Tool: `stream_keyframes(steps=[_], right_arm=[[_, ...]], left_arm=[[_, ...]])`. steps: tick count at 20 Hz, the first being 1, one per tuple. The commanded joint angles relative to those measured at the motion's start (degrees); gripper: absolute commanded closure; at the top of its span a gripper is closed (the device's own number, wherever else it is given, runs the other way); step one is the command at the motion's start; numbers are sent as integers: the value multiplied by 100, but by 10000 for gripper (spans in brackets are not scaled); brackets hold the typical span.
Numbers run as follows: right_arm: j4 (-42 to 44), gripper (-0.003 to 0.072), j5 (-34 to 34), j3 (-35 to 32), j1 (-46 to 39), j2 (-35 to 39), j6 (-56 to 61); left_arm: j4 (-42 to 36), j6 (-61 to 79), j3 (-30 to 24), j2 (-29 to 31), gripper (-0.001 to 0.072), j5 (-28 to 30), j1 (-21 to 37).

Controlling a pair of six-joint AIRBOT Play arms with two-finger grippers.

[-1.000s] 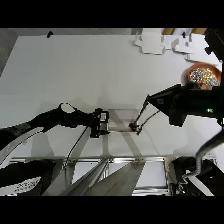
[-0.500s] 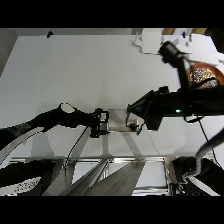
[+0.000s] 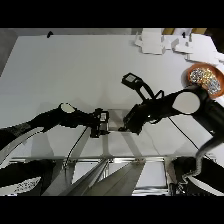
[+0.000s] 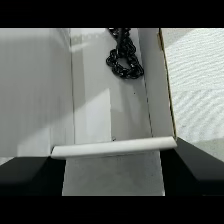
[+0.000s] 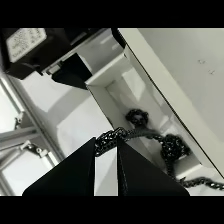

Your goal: Fold the box and place the chain.

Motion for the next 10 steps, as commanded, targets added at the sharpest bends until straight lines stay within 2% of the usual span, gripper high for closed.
stream_keyframes(steps=[1, 2, 3, 6, 10], right_arm=[[-76, 670, -452, -361, 212, -284, -59], [-98, 668, -527, -391, 291, -415, -57], [-114, 633, -568, -391, 345, -533, -57], [-361, 489, -590, -358, 365, -581, -55], [-756, 488, -280, -129, 74, -140, -396]], left_arm=[[0, 2, 0, 4, 502, 2, 4], [0, 2, 0, 4, 502, 0, 4], [0, 2, 0, 4, 502, 2, 4], [0, 2, 0, 4, 502, 2, 4], [0, 2, 0, 4, 502, 2, 4]])
